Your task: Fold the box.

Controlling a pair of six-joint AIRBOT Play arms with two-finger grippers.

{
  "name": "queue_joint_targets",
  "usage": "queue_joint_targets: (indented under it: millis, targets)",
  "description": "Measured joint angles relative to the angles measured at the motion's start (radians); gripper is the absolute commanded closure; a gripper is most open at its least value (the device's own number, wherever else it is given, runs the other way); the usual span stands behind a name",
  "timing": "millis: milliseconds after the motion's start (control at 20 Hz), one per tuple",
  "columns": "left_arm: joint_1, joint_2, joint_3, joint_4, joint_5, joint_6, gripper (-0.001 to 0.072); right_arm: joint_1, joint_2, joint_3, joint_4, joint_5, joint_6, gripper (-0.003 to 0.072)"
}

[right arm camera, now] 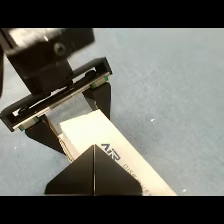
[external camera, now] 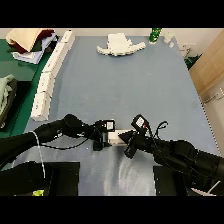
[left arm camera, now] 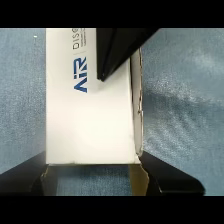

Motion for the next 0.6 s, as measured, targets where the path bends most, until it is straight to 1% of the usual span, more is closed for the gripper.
queue_joint_targets:
  millis: [250,600]
  targets:
    - [0.000,0.000,0.000,0.000,0.000,0.000,0.0185,0.020,-0.001,-0.063,0.004,0.072,0.052,0.0682]
    - [0.000,0.000,0.000,0.000,0.000,0.000,0.0184,0.027,-0.040,-0.092,0.005,0.109,0.084,0.0682]
